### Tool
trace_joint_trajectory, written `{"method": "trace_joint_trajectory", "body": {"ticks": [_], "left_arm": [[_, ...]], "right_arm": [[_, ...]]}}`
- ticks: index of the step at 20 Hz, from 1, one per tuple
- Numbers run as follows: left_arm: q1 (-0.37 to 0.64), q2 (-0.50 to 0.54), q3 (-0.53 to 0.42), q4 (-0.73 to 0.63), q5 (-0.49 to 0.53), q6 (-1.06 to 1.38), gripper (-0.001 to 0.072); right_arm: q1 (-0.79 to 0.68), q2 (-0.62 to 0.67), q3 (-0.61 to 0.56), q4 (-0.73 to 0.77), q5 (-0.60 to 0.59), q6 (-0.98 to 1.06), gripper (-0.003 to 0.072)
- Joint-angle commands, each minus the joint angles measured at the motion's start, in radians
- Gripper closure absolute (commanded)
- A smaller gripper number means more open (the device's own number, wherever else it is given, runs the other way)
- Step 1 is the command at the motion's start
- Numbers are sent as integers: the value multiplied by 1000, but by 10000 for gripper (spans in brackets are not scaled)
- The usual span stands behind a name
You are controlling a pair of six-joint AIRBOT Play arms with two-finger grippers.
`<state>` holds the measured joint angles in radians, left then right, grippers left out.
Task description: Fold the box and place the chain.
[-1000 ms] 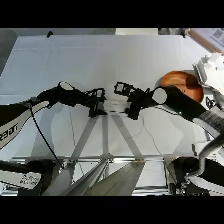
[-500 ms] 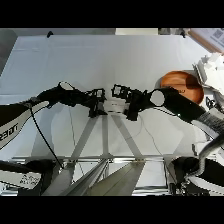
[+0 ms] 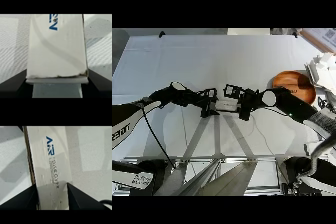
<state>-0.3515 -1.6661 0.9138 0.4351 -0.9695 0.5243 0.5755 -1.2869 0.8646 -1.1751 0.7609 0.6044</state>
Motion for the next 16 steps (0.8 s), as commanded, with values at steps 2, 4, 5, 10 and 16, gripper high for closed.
{"method": "trace_joint_trajectory", "body": {"ticks": [2,4,5,10,16], "left_arm": [[0,1,0,0,1,3,322],[0,1,0,0,1,3,322],[0,1,0,0,1,3,322],[0,1,0,0,1,3,322],[1,1,0,0,1,3,322]], "right_arm": [[1,-4,-18,5,-17,1,336],[1,-3,-19,5,-18,1,291],[1,-3,-19,5,-17,1,173],[1,33,-19,0,3,0,87],[1,104,-19,1,66,28,167]]}}
